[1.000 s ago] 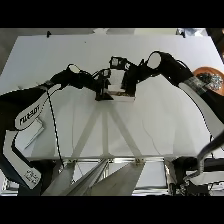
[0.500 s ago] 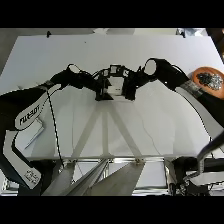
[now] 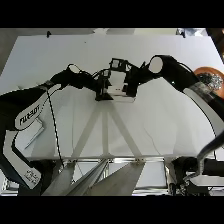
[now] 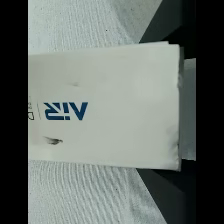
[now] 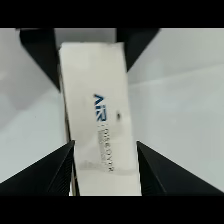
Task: Fold the box and place the chain.
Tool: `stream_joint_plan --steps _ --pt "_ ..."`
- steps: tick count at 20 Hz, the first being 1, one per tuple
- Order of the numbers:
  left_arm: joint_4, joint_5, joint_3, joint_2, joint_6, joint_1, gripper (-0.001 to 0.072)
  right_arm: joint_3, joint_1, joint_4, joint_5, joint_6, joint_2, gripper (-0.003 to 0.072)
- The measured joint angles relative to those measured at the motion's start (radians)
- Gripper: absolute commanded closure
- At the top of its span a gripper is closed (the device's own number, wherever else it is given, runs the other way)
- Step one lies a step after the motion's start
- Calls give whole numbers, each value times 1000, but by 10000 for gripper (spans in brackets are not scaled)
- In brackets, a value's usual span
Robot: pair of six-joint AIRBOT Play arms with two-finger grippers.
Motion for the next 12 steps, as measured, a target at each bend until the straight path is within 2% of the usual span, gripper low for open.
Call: stream_joint_plan --steps 1,2,6,12 --pt "0 0 0 0 0 0 491 0 -1 8 -17 43 15 645" --pt "0 0 0 0 0 0 491 0 -4 24 -28 87 26 677" --pt "0 0 0 0 0 0 491 -1 -24 131 -50 237 18 680" --pt "0 0 0 0 0 0 491 -2 -32 261 -6 451 -109 679"
